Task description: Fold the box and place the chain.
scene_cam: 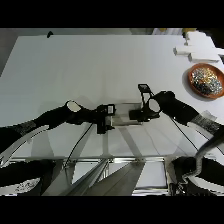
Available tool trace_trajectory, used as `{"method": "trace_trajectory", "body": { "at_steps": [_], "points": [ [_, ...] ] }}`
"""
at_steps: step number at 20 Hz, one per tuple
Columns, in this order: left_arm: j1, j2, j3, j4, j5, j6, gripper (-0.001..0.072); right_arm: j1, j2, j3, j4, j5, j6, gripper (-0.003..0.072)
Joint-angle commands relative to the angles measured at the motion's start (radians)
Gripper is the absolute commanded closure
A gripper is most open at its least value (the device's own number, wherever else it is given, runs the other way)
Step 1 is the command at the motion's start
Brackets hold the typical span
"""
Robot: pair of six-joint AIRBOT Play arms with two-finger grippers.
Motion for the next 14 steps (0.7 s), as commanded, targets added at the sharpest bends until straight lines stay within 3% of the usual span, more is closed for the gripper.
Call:
{"method": "trace_trajectory", "body": {
  "at_steps": [1, 2, 4, 14],
  "points": [
    [0.0, 0.0, 0.0, 0.0, 0.001, 0.002, 0.0503, 0.026, -0.004, 0.0, -0.035, -0.002, 0.0, 0.0672],
    [0.0, 0.0, 0.0, 0.0, 0.001, 0.002, 0.0503, 0.032, -0.004, 0.0, -0.042, -0.002, 0.0, 0.0662],
    [0.0, 0.0, 0.0, 0.0, 0.001, 0.002, 0.0503, 0.032, -0.004, 0.004, -0.044, 0.005, 0.0, 0.0385],
    [0.0, 0.0, 0.0, 0.0, -0.002, 0.002, 0.0503, 0.035, -0.015, 0.032, -0.161, 0.076, 0.069, 0.0391]
  ]
}}
